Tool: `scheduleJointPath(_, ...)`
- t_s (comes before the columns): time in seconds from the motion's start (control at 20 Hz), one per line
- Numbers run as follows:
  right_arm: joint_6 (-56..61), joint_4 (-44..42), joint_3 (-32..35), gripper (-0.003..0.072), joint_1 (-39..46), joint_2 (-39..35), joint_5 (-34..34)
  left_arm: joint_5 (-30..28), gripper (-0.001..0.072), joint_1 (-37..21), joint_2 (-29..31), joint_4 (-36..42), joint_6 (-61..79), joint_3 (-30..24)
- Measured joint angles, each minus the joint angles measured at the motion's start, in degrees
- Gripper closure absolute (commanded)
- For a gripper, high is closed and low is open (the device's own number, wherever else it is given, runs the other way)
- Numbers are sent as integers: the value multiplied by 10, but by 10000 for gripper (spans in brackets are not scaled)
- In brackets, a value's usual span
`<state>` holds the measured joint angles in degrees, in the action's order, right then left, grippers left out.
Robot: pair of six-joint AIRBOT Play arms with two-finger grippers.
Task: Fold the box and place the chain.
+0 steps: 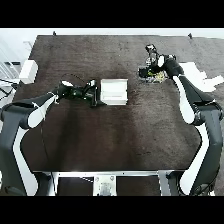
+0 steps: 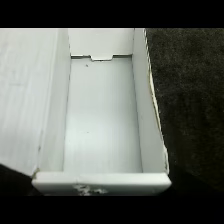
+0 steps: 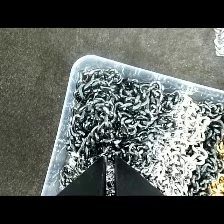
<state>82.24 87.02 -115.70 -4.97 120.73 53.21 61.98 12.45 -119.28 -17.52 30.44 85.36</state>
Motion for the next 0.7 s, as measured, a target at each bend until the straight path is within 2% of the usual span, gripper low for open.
scheduleJointPath(0.3,10,1,0,673,1,-69,12,0,430,0,0,0,0,0)
scheduleJointPath(0.7,0,-3,0,673,-22,-226,132,0,430,0,0,0,0,0)
